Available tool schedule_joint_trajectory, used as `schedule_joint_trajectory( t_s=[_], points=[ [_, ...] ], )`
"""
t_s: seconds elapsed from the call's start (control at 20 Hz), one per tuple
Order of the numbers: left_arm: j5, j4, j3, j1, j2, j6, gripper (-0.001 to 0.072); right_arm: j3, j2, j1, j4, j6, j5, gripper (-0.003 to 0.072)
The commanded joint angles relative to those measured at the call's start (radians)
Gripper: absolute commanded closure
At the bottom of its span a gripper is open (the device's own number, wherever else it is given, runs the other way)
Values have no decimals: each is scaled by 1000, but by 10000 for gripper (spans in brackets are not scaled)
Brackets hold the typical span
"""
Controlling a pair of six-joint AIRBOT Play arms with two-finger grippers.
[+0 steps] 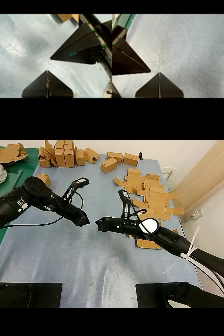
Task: Fold the box.
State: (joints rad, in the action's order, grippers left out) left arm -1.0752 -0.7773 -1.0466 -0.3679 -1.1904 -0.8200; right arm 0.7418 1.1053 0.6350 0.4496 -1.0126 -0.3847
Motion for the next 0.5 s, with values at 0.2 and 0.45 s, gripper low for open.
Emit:
schedule_joint_trajectory(
  t_s=[0.2,0.45],
  points=[
    [0,0,0,0,1,0,699,1,1,0,-2,0,0,683],
    [0,0,0,0,1,0,699,1,1,11,-66,-28,1,683]
  ],
)
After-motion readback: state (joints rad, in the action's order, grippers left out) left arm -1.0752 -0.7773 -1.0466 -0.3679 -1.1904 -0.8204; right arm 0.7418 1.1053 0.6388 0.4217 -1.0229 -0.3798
